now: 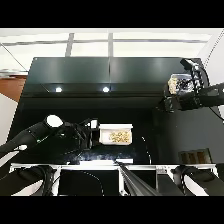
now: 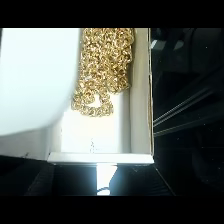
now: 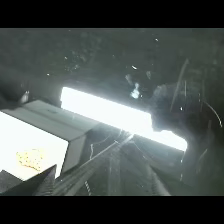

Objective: Fold the box and place the chain.

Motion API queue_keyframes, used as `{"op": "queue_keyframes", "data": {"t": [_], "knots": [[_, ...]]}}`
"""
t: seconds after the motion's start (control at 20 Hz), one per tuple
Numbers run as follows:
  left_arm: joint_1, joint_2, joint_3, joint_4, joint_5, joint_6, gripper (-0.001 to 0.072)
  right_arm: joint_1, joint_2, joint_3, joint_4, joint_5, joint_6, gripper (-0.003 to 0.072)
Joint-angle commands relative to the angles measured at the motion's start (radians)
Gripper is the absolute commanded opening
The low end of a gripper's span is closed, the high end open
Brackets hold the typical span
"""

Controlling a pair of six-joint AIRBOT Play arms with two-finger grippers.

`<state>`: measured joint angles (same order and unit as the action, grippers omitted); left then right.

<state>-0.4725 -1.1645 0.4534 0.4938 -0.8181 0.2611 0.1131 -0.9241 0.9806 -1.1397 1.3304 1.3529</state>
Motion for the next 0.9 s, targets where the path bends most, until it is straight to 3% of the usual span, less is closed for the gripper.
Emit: {"op": "queue_keyframes", "data": {"t": [0.0,0.15,0.4,0.85], "knots": [[-0.001,-0.001,0.001,0.002,0.006,-0.002,0.0479,0.056,-0.006,-0.03,0.013,-0.098,-0.111,0.0716],[-0.001,-0.001,0.001,0.002,0.006,-0.002,0.0479,0.199,-0.047,-0.08,0.032,-0.246,-0.219,0.0715],[-0.001,-0.001,0.001,0.003,0.006,-0.002,0.0479,0.395,-0.168,-0.093,0.074,-0.343,-0.373,0.0713],[-0.001,-0.001,0.001,0.003,0.005,-0.002,0.0479,0.486,-0.179,-0.097,0.141,-0.267,-0.593,0.0707]]}}
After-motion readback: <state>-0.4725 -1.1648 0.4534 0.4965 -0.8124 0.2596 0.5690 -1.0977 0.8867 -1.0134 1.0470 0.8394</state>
